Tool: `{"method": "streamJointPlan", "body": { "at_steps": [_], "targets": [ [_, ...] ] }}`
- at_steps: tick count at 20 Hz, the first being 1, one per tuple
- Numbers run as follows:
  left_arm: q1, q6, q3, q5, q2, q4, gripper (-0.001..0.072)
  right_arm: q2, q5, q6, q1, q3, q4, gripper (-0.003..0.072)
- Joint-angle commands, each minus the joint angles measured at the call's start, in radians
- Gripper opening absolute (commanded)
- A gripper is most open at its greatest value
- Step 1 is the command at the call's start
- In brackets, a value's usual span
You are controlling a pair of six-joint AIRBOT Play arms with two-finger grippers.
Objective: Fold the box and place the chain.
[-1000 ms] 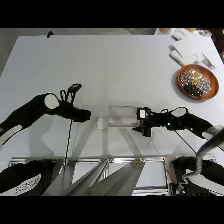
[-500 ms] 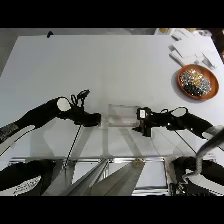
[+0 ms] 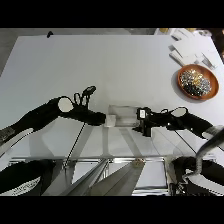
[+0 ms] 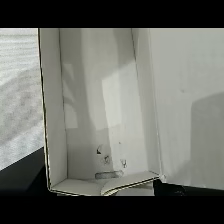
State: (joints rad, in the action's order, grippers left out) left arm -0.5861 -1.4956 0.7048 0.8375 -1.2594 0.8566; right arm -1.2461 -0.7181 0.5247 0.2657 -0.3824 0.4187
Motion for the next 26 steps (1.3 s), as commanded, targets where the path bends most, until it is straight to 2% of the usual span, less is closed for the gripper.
{"method": "streamJointPlan", "body": {
  "at_steps": [1, 3, 10, 11, 12, 17, 18, 20, 26],
  "targets": [
    [-0.014, 0.01, 0.005, 0.0, 0.027, 0.002, 0.0102, 0.001, 0.0, 0.0, 0.0, 0.0, 0.0, 0.0429],
    [-0.025, 0.006, 0.006, -0.003, 0.037, 0.006, 0.015, 0.001, 0.0, 0.0, 0.0, 0.0, 0.0, 0.0429],
    [-0.05, 0.003, 0.006, 0.0, 0.071, 0.046, 0.0155, 0.001, 0.0, 0.0, 0.0, 0.0, 0.0, 0.0429],
    [-0.055, 0.003, 0.006, 0.003, 0.074, 0.051, 0.0175, 0.001, 0.0, 0.0, 0.0, 0.0, 0.0, 0.0429],
    [-0.062, 0.003, 0.006, 0.003, 0.074, 0.05, 0.023, 0.0, 0.0, 0.0, 0.0, 0.0, 0.0, 0.0429],
    [-0.083, 0.003, 0.006, -0.019, 0.068, 0.05, 0.0241, 0.0, 0.0, 0.0, 0.0, 0.0, 0.0, 0.0429],
    [-0.086, 0.003, 0.008, -0.02, 0.063, 0.051, 0.0305, 0.001, 0.0, 0.0, 0.0, 0.0, 0.0, 0.0429],
    [-0.097, 0.003, 0.016, -0.031, 0.054, 0.054, 0.0334, 0.0, 0.0, 0.0, 0.0, 0.0, 0.0, 0.0429],
    [-0.13, -0.122, 0.109, -0.021, -0.003, 0.169, 0.0334, 0.001, 0.0, 0.0, 0.0, 0.0, 0.0, 0.0429]
  ]
}}
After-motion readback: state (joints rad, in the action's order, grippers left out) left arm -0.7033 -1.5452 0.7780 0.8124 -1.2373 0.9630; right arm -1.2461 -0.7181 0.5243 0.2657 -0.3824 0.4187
